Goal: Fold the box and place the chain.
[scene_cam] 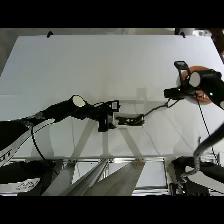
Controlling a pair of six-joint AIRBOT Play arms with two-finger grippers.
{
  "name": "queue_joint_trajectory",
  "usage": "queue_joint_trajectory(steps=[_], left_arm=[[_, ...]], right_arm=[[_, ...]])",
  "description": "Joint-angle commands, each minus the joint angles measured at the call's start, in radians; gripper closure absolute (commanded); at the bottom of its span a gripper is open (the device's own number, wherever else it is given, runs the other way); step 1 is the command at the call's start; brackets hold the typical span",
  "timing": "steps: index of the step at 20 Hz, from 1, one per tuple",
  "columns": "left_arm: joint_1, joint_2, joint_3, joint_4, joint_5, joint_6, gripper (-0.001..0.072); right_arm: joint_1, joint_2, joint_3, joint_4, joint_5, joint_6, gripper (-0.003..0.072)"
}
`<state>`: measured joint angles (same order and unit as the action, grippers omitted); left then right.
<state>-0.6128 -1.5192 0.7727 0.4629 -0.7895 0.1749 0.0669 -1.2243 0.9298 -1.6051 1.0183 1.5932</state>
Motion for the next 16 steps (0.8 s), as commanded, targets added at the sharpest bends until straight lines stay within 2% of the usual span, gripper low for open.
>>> queue_joint_trajectory(steps=[1,4,8,13,16], left_arm=[[0.0,0.001,0.0,0.0,0.0,0.0,0.0313],[0.0,0.001,0.0,0.0,0.0,0.0,0.0313],[0.0,0.001,0.0,0.0,0.0,0.0,0.0313],[0.0,0.001,0.0,0.0,0.0,0.0,0.0313],[0.0,0.001,0.0,0.0,0.0,0.0,0.0313]], right_arm=[[0.001,0.158,0.001,0.077,0.037,-0.053,0.0669],[0.026,0.318,0.001,0.19,0.092,-0.12,0.0668],[0.188,0.475,0.0,0.219,0.178,-0.097,0.0666],[0.436,0.503,0.0,0.284,0.146,-0.003,0.0666],[0.533,0.491,-0.001,0.286,0.098,0.059,0.0666]])
